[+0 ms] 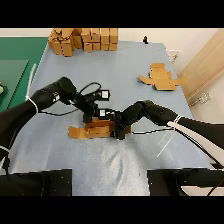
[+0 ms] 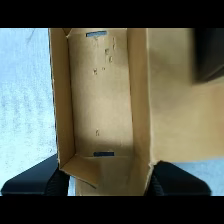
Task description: Fold the box.
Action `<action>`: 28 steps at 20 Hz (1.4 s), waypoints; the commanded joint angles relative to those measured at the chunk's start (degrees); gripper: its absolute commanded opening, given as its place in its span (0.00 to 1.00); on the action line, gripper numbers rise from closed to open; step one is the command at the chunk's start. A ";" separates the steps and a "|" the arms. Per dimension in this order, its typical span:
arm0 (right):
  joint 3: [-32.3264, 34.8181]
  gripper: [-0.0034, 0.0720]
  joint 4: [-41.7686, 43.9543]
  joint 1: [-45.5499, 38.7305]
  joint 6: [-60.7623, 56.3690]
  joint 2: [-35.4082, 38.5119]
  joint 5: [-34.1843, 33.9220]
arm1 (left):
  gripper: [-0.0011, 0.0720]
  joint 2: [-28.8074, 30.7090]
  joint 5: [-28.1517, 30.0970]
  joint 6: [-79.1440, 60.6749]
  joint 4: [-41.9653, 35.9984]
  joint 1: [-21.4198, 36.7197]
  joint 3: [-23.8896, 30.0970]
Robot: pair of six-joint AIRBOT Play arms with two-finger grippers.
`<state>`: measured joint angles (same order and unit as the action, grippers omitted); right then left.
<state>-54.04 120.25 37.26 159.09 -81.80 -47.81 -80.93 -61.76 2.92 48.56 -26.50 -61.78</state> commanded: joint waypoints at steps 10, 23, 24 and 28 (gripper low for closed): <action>-0.04 0.15 -0.24 0.00 -0.66 -1.57 -0.24 | 0.03 22.01 -5.38 7.63 4.35 29.09 16.35; -0.04 0.15 -0.42 -0.02 -0.68 -1.57 0.31 | 0.86 20.74 7.32 4.17 14.08 1.60 22.99; -0.04 0.15 -0.39 -0.02 -0.70 -1.57 0.28 | 0.86 20.11 7.63 4.20 14.03 1.16 22.97; -0.04 0.15 -0.42 -0.02 -0.70 -1.57 0.37 | 0.57 18.88 7.15 4.22 14.03 -2.23 22.99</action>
